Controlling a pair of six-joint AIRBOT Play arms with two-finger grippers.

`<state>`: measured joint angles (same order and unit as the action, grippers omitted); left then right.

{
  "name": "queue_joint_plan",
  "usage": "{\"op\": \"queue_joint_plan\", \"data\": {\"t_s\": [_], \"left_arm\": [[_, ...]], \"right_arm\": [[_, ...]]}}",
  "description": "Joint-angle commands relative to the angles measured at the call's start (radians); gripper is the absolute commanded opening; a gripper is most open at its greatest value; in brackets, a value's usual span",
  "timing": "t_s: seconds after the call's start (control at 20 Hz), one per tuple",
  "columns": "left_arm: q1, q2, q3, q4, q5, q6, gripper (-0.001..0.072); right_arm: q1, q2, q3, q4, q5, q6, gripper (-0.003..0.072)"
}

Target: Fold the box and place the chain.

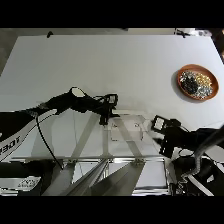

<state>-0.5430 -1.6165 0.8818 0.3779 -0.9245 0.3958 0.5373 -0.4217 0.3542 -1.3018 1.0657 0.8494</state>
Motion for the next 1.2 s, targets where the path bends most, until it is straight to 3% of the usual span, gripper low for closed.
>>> {"op": "queue_joint_plan", "data": {"t_s": [0.0, 0.3, 0.65, 0.8, 1.15], "left_arm": [[-0.001, -0.001, 0.000, 0.000, 0.000, 0.000, 0.0011], [-0.001, -0.001, 0.000, 0.000, 0.000, 0.000, 0.0011], [-0.001, -0.001, 0.000, 0.000, 0.000, 0.000, 0.0011], [-0.001, -0.001, 0.000, 0.000, 0.000, 0.000, 0.0011], [-0.001, -0.001, 0.000, 0.000, 0.000, 0.000, 0.0011]], "right_arm": [[0.045, 0.000, -0.112, 0.024, -0.134, -0.190, 0.0704], [0.172, -0.033, -0.217, 0.023, -0.421, -0.228, 0.0705], [0.237, -0.287, -0.218, 0.024, -0.702, -0.138, 0.0704], [0.237, -0.312, -0.217, 0.026, -0.814, -0.134, 0.0704], [0.236, -0.271, -0.217, 0.021, -0.845, -0.113, 0.0694]]}}
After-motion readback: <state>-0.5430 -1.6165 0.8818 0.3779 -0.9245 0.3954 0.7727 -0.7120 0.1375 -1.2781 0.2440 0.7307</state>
